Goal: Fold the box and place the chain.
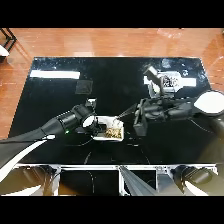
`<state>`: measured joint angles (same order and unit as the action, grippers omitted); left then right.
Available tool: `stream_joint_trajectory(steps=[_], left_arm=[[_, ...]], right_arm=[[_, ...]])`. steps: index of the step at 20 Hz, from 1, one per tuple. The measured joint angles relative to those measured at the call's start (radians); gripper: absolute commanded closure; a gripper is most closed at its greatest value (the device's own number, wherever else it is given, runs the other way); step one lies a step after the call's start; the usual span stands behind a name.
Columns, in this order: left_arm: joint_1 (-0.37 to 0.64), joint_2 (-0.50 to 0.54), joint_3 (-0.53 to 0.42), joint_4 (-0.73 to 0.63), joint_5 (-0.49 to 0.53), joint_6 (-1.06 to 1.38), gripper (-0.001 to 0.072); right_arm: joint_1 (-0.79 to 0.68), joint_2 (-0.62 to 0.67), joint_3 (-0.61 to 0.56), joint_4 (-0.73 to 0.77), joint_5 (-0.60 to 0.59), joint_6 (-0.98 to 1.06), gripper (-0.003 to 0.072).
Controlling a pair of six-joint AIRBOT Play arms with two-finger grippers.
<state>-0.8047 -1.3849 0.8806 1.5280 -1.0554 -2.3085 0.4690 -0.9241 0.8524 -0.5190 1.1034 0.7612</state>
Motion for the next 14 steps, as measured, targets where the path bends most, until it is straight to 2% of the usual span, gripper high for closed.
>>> stream_joint_trajectory(steps=[5,14], left_arm=[[0.000,0.000,0.000,0.000,0.000,0.000,0.0685],[0.000,0.000,0.000,0.000,0.000,0.000,0.0685]], right_arm=[[0.098,-0.090,0.000,-0.021,-0.057,0.010,0.0666],[0.122,-0.124,0.000,-0.109,-0.087,0.017,0.0666]])
